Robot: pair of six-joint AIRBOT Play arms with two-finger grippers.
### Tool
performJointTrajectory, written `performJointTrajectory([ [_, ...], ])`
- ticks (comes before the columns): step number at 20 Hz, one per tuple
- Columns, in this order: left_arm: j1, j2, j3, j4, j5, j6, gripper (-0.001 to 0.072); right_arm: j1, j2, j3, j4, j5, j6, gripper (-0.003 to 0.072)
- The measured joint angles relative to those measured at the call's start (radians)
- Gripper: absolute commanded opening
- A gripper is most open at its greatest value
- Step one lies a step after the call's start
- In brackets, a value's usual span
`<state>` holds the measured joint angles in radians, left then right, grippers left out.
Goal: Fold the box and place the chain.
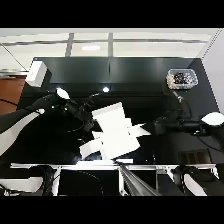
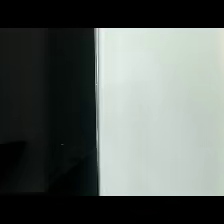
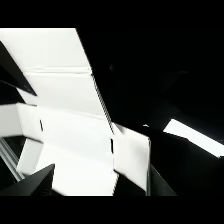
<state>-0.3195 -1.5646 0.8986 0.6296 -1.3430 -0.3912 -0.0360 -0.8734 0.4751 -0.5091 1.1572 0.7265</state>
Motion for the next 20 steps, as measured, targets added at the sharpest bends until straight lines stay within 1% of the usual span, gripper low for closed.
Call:
performJointTrajectory([
  [2,-0.024,0.045,0.01,0.077,0.053,0.002,0.0025,-0.031,0.0,0.065,-0.079,0.06,0.003,0.0701],
  [4,-0.071,0.109,0.015,0.145,0.124,0.031,0.0028,-0.048,0.0,0.108,-0.163,0.085,-0.001,0.0701],
  [7,-0.15,0.196,0.019,0.222,0.249,0.116,0.0029,-0.059,0.0,0.138,-0.246,0.063,-0.006,0.0701],
  [9,-0.183,0.218,0.018,0.256,0.298,0.166,0.0029,-0.06,0.0,0.146,-0.27,0.018,-0.011,0.0711],
  [11,-0.214,0.221,0.011,0.3,0.344,0.202,0.0029,-0.033,0.0,0.15,-0.305,0.005,-0.051,0.0711],
  [14,-0.249,0.206,-0.003,0.325,0.389,0.225,0.003,0.059,0.0,0.148,-0.368,-0.013,-0.105,0.071],
  [17,-0.27,0.174,-0.01,0.333,0.401,0.226,0.003,0.165,-0.001,0.141,-0.399,-0.058,-0.135,0.071],
  [20,-0.278,0.15,-0.012,0.312,0.396,0.222,0.003,0.247,-0.002,0.121,-0.415,-0.106,-0.171,0.071],
])
